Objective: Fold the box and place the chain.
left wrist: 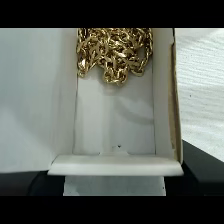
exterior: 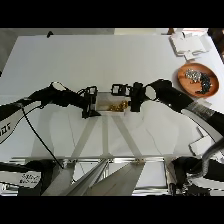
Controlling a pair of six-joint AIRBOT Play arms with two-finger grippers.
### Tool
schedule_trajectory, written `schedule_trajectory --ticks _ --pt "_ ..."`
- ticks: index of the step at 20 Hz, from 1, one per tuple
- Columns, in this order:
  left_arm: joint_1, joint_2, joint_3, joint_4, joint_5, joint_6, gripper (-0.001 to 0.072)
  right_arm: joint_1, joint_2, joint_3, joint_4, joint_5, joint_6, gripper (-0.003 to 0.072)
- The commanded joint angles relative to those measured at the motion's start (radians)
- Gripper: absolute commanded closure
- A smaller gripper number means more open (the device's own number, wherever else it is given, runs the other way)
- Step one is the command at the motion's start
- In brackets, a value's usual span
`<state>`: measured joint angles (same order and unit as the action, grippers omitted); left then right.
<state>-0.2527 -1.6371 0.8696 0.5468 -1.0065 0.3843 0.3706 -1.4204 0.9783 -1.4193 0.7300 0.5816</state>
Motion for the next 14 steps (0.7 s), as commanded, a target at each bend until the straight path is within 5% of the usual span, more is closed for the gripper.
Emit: schedule_trajectory --ticks 1,4,5,14 --pt "0.000 0.000 0.000 0.000 0.000 0.000 0.0192 -0.001 -0.007 0.000 0.022 -0.018 -0.013 0.0456" --pt "0.000 0.000 0.000 0.000 0.000 0.000 0.0192 -0.001 -0.007 0.000 0.032 0.005 -0.011 0.0554" --pt "0.000 0.000 0.000 0.000 0.000 0.000 0.0192 -0.001 -0.007 0.000 0.031 0.021 -0.009 0.0675" --pt "0.000 0.000 0.000 0.000 0.000 0.000 0.0192 -0.001 0.134 0.000 0.008 0.136 0.193 0.0678"
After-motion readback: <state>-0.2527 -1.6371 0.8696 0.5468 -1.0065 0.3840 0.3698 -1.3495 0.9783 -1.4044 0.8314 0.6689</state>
